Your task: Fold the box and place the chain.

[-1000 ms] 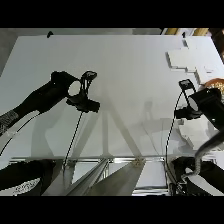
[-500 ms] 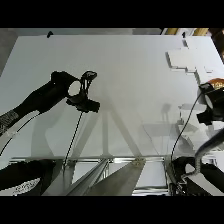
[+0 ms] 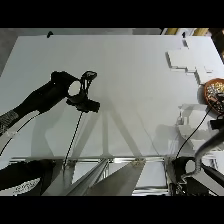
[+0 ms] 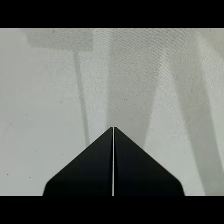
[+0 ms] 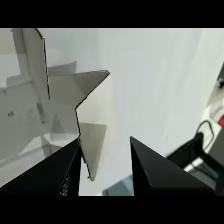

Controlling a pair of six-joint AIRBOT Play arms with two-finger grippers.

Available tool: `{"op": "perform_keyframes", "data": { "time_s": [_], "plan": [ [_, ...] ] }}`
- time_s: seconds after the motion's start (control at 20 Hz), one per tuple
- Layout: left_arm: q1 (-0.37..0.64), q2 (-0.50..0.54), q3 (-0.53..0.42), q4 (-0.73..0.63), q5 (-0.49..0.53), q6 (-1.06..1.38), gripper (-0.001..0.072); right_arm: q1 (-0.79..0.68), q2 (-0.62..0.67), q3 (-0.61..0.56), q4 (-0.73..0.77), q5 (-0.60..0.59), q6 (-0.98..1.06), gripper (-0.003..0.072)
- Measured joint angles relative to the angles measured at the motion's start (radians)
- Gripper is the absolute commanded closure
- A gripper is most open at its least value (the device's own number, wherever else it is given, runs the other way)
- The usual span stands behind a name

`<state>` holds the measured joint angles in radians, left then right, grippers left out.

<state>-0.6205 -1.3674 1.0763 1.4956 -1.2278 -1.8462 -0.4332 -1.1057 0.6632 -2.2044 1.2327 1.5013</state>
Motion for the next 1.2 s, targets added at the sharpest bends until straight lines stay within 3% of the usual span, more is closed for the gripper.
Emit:
{"op": "perform_keyframes", "data": {
  "time_s": [0.15,0.25,0.3,0.6,0.8,1.0,1.2],
  "plan": [
    [0.0,0.0,0.0,0.0,0.0,0.0,0.07,-0.01,-0.032,0.0,-0.012,-0.039,-0.006,0.0408],
    [0.0,0.0,0.0,0.0,0.0,0.0,0.07,-0.013,-0.061,0.0,-0.012,-0.05,-0.007,0.0622],
    [0.0,0.0,0.0,0.0,0.0,0.0,0.07,-0.014,-0.072,0.0,-0.012,-0.048,-0.007,0.067],
    [0.0,0.0,0.0,0.0,0.0,0.0,0.07,0.074,-0.017,0.003,0.006,0.061,-0.014,0.067],
    [0.0,0.0,0.0,0.0,0.0,0.0,0.07,0.229,0.156,0.002,0.218,0.069,-0.026,0.0671],
    [0.0,0.0,0.0,0.0,0.0,0.0,0.07,0.418,0.373,-0.026,0.549,-0.041,-0.014,0.0671],
    [0.0,0.0,0.0,0.0,0.026,0.0,0.07,0.617,0.513,-0.094,0.703,-0.179,0.055,0.0671]
  ]
}}
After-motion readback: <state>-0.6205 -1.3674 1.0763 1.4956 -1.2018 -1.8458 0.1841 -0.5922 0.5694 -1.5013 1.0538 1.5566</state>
